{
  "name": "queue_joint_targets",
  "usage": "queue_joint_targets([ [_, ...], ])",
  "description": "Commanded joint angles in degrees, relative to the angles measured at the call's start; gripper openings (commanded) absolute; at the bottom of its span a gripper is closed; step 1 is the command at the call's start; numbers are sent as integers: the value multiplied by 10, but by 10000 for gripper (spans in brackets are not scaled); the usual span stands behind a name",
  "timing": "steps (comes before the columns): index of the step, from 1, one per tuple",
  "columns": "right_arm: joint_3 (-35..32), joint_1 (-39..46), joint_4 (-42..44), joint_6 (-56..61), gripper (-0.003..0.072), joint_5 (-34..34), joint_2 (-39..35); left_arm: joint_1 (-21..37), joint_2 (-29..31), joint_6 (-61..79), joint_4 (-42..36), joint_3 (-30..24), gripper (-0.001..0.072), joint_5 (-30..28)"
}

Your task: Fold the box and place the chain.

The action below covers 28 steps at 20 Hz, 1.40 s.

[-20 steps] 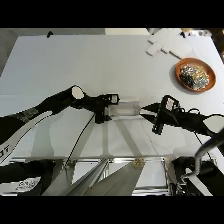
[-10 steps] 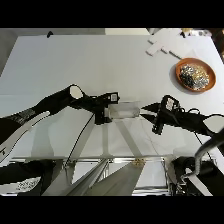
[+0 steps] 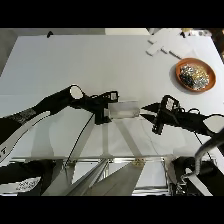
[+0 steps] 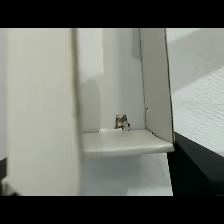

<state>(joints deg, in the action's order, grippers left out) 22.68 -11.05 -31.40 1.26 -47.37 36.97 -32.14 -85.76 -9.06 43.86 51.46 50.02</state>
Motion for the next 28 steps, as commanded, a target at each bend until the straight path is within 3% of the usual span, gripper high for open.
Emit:
queue_joint_targets([
  [1, 1, 0, 0, 0, 216, 0, 0, 1, -5, -53, 12, -1, 696, 8],
  [5, 1, 0, 0, 0, 216, 0, 0, 1, -5, -54, 25, -16, 696, 24],
  [12, 1, 0, 0, 0, 216, 0, 0, -1, -5, -25, -37, -23, 697, -44],
  [28, 1, 0, 0, 0, 216, 0, 0, -1, -20, 67, -46, -23, 697, -64],
])
